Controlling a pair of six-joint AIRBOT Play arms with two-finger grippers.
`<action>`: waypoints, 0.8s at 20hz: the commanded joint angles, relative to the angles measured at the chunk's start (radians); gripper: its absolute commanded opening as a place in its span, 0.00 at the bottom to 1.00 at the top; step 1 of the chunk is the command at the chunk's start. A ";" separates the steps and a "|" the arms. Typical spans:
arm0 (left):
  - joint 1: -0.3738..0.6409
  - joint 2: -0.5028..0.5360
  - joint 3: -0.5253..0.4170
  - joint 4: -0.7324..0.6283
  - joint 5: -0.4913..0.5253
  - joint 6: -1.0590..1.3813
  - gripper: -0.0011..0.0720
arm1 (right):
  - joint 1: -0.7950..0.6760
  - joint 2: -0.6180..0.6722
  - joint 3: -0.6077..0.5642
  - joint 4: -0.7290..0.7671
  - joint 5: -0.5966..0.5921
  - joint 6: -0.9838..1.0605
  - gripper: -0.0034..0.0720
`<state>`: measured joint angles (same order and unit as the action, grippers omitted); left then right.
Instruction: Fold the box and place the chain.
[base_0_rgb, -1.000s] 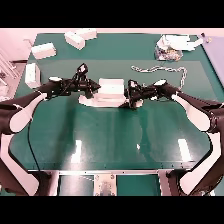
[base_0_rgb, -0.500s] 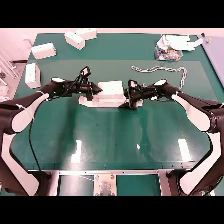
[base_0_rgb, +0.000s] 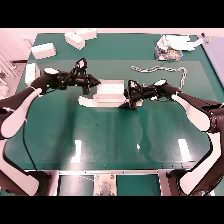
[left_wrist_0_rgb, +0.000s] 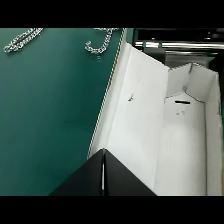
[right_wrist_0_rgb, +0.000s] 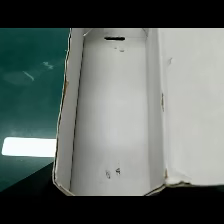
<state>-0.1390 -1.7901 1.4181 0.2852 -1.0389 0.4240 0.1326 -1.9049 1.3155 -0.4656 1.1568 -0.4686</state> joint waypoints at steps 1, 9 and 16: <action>0.039 0.067 0.005 0.161 -0.138 -0.008 0.04 | 0.001 0.000 0.000 0.001 0.000 0.002 0.81; 0.065 0.074 -0.010 0.317 -0.236 -0.208 0.98 | 0.001 0.000 0.000 0.001 0.000 0.002 0.81; 0.030 0.073 -0.098 0.312 -0.059 -0.214 0.99 | 0.001 0.000 0.000 0.001 0.000 0.002 0.81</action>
<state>-0.1028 -1.7172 1.3457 0.5915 -1.1709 0.2184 0.1326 -1.9045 1.3155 -0.4648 1.1572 -0.4667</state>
